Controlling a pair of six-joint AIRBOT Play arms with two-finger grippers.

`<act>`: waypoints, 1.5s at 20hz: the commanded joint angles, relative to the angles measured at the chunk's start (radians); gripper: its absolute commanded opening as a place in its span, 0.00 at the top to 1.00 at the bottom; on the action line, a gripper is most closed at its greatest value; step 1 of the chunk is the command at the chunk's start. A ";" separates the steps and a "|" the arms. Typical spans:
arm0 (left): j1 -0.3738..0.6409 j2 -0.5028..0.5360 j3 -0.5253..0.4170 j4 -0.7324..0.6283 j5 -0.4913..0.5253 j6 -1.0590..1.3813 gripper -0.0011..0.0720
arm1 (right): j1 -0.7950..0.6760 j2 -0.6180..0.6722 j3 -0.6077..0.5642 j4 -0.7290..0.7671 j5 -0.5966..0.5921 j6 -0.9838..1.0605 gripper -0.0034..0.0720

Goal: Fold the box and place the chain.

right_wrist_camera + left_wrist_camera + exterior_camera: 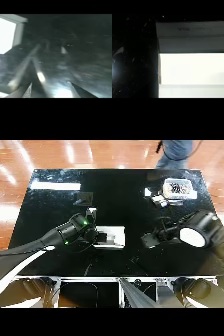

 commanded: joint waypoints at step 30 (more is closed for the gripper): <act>0.000 0.000 0.000 0.000 0.003 0.000 0.95 | 0.046 -0.406 0.220 0.174 -0.097 0.004 0.20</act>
